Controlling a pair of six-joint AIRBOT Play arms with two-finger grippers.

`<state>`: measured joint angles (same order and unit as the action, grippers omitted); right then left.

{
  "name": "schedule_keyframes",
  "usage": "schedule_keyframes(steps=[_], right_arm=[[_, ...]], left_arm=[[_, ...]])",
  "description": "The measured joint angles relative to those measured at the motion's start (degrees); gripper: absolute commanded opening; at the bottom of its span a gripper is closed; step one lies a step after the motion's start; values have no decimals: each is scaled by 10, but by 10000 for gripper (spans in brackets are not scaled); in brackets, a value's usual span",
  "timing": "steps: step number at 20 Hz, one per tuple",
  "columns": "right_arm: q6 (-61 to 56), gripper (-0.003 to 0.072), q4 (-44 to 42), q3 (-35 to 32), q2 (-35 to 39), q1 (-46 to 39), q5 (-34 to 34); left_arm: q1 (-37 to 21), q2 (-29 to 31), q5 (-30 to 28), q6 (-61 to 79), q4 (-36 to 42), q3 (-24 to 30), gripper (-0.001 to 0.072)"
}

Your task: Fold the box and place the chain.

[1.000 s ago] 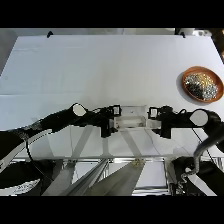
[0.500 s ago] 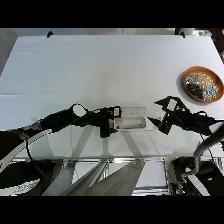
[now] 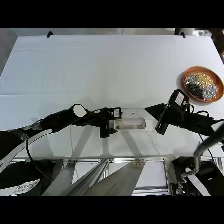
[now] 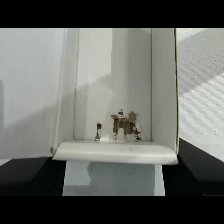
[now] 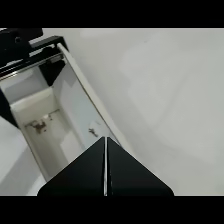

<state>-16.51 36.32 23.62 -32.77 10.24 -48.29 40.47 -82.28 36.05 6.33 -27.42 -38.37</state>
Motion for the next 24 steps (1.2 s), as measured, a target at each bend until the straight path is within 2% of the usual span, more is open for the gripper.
schedule_keyframes(steps=[3, 8, 12, 19, 24], right_arm=[[3, 7, -19, 0, -53, 0, -1], [9, 9, -38, 0, -178, 0, 84], [9, 9, -45, 1, -252, 0, 115], [-3, 11, -47, 4, -276, 0, 88], [-58, 11, -49, 29, -218, 0, 23]], left_arm=[[0, 0, -1, 0, -3, 0, 134], [0, 0, -1, -1, -4, 0, 133], [0, 0, -1, -1, -5, 0, 133], [0, 0, 0, -1, -5, 0, 133], [0, 0, 0, -1, -5, 0, 133]])
